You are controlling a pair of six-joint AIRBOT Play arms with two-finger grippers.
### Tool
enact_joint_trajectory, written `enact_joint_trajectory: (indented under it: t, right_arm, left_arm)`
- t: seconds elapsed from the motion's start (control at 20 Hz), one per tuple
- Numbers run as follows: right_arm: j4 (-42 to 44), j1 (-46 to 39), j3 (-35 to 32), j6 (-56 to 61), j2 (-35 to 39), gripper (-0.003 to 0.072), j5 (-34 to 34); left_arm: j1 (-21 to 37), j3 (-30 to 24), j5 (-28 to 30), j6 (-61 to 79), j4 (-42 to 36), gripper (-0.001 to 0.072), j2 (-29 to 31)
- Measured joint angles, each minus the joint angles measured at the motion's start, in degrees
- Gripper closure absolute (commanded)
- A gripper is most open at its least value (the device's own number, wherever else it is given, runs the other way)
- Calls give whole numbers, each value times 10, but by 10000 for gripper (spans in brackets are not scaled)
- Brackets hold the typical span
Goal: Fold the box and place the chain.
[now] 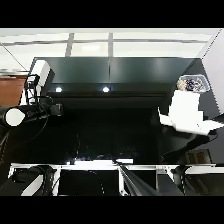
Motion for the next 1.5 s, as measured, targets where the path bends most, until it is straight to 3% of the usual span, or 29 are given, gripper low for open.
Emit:
enact_joint_trajectory:
  t: [0.25,0.45,0.8,1.05,1.25,1.5]
  right_arm:
    - [48,8,-23,6,11,672,43]
    - [145,35,-98,-1,49,672,30]
    - [370,204,-332,-117,240,671,-117]
    - [472,380,-479,-178,364,671,-237]
    - [502,490,-524,-193,395,671,-309]
    - [515,538,-538,-194,404,671,-341]
  left_arm:
    - [0,0,13,0,5,-2,0]
    - [0,0,38,0,-30,-2,0]
    - [-26,0,59,30,-133,-1,-10]
    - [-56,22,85,160,-327,-1,-91]
    - [-51,100,-14,258,-420,-1,-228]
    - [-38,176,-157,392,-528,-1,-374]
